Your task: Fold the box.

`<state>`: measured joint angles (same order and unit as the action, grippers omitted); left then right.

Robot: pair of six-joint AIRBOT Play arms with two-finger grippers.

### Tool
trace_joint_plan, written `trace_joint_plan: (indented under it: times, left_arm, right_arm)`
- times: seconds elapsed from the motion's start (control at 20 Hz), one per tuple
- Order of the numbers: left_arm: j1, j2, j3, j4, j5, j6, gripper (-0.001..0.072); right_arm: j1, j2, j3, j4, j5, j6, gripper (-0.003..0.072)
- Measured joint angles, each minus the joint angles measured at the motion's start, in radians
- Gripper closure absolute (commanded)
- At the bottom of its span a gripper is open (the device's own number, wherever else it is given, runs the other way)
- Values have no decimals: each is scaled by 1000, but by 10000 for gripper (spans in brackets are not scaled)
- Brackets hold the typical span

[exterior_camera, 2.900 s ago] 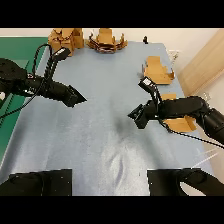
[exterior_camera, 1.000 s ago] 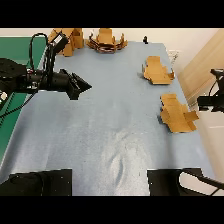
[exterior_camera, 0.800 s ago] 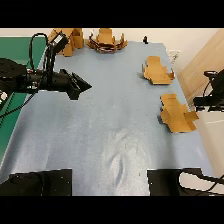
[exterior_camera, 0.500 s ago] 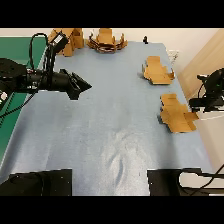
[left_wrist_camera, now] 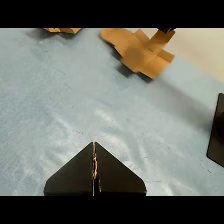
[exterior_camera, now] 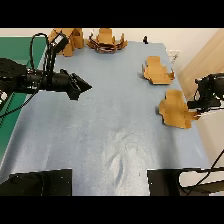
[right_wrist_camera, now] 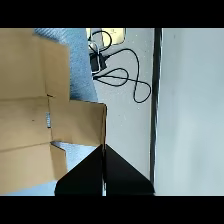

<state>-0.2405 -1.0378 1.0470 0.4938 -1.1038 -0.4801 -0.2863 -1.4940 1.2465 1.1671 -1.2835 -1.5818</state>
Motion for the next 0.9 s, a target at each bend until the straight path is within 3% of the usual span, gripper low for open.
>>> trace_joint_plan:
  times: [0.2,0.5,0.7,0.9]
  left_arm:
    - [0,0,0,0,6,-29,697]
    - [62,0,0,-2,58,-125,697]
    - [162,-2,0,-2,65,-162,696]
    - [245,-9,0,0,42,-191,697]
  right_arm:
    - [55,94,0,125,-81,14,680]
    - [221,386,-7,574,-113,21,680]
    - [377,460,-68,782,-58,22,680]
    - [541,455,-145,986,104,-17,681]
